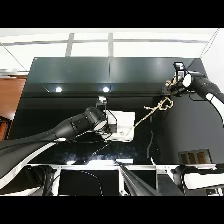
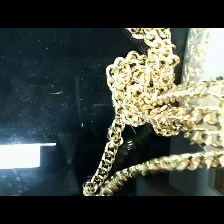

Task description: Fold the box and place the chain.

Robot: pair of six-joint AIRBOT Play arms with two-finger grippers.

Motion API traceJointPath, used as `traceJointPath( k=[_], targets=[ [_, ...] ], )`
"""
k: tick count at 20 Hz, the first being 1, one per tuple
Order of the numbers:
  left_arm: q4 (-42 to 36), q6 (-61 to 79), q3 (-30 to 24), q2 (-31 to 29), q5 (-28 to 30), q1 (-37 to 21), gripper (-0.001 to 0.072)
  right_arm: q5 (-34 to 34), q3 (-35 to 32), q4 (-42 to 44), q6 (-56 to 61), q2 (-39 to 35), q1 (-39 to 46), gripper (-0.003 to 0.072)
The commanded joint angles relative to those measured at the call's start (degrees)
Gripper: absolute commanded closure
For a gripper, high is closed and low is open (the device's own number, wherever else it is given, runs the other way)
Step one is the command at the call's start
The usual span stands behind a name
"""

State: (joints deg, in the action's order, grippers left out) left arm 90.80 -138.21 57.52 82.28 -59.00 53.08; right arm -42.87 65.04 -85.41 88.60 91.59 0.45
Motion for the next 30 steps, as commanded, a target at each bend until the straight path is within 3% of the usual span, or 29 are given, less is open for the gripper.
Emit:
traceJointPath(
  k=[1, 2, 3, 9, 19, 24, 30],
  targets=[
    [0.0, 0.0, 0.0, 0.0, 0.0, 0.0, 0.0680, -3.1, 0.0, -0.5, 0.6, 0.1, -0.2, 0.0560],
    [0.0, 0.0, 0.0, 0.0, 0.0, 0.0, 0.0680, -3.6, 0.0, -0.2, 0.6, 0.1, -0.2, 0.0669],
    [0.0, 0.0, 0.0, 0.0, 0.0, 0.0, 0.0680, -4.0, 0.0, -0.1, 0.6, 0.1, -0.2, 0.0677],
    [0.0, 0.0, 0.0, 0.0, 0.0, 0.0, 0.0680, -7.3, 0.0, -0.2, 0.5, -4.3, -0.1, 0.0678],
    [0.0, 0.0, 0.0, 0.0, 0.0, 0.0, 0.0680, -13.1, 6.7, 0.2, -0.4, -30.5, -0.1, 0.0678],
    [0.0, 0.0, 0.0, 0.0, 0.0, 0.0, 0.0680, -15.5, 14.4, 7.9, -4.1, -37.8, -0.2, 0.0678],
    [0.0, 0.0, 0.0, 0.0, -0.1, 0.0, 0.0680, -20.1, 22.7, 21.0, -9.7, -38.9, -2.1, 0.0677]
  ],
)
